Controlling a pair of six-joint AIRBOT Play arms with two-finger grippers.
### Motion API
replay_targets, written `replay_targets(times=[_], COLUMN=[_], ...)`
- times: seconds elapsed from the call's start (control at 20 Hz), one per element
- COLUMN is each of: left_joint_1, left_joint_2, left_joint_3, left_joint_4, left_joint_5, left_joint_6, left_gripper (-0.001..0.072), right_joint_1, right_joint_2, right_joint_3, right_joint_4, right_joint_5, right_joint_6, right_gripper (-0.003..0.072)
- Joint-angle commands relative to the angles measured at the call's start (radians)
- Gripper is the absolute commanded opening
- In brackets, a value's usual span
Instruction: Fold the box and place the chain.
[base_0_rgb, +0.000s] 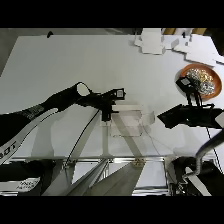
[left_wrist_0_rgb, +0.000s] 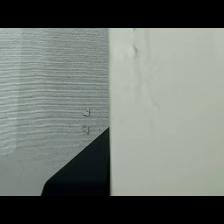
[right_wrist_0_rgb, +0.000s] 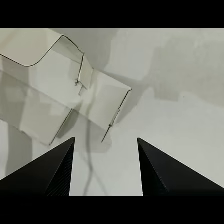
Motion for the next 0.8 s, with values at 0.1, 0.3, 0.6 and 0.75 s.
replay_targets(times=[0.1,0.3,0.6,0.75], left_joint_1=[0.0,0.0,0.0,0.0], left_joint_2=[0.0,0.0,0.0,0.0], left_joint_3=[0.0,0.0,0.0,0.0], left_joint_4=[0.007,0.006,0.006,0.006], left_joint_5=[0.0,0.0,-0.006,-0.006], left_joint_6=[-0.007,-0.007,-0.007,-0.007], left_gripper=[0.0009,0.0009,0.0009,0.0009], right_joint_1=[0.001,0.001,0.19,0.36], right_joint_2=[0.001,0.001,0.0,0.0], right_joint_3=[0.001,0.001,-0.012,-0.057], right_joint_4=[-0.003,0.002,0.008,-0.011], right_joint_5=[0.005,0.044,0.061,-0.027], right_joint_6=[-0.055,-0.143,-0.353,-0.43], right_gripper=[0.0427,0.0371,0.002,0.002])
